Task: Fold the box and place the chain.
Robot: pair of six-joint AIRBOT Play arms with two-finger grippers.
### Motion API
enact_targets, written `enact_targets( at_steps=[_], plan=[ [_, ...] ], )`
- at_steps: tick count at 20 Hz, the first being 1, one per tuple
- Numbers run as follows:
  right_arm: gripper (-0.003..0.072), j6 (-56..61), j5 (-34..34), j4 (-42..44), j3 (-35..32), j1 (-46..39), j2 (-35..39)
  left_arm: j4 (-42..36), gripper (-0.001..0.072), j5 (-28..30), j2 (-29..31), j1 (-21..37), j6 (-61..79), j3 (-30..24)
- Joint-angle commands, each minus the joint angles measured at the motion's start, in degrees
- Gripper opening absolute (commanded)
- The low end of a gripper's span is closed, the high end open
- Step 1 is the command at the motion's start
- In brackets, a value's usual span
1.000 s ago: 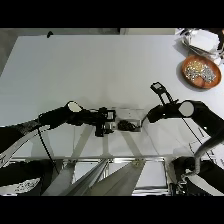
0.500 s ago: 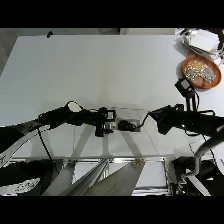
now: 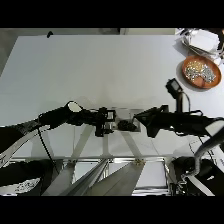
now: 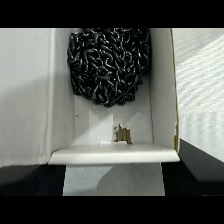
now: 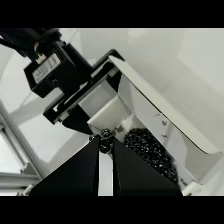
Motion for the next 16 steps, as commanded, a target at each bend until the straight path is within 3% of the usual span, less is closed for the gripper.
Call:
enact_targets(
  at_steps=[1, 4, 5, 8, 13, 16],
  plan=[
    [0.0052, -1.2, -6.6, 0.6, -0.2, 6.2, -10.3, 0.0, 0.0210, 0.0, 0.0, 0.0, 0.0, 0.0],
    [0.0067, -2.3, -11.1, 0.7, -0.2, 9.6, -16.9, 0.0, 0.0210, 0.0, 0.0, 0.0, 0.0, 0.0],
    [0.0127, -2.3, -12.5, 0.7, -0.1, 10.3, -18.0, 0.0, 0.0210, 0.0, 0.0, 0.0, 0.0, 0.0],
    [0.0181, -2.3, -13.4, 0.3, 0.7, 10.3, -18.0, 0.0, 0.0210, 0.0, 0.0, 0.0, 0.0, 0.0],
    [0.0178, -2.3, 0.9, -9.4, 14.1, 4.3, -17.5, 0.0, 0.0210, 0.0, 0.0, 0.0, 0.0, 0.0],
    [0.0180, -2.3, 0.8, -15.4, 19.8, -1.1, -18.1, 0.0, 0.0210, 0.0, 0.0, 0.0, 0.0, 0.0]
  ],
)
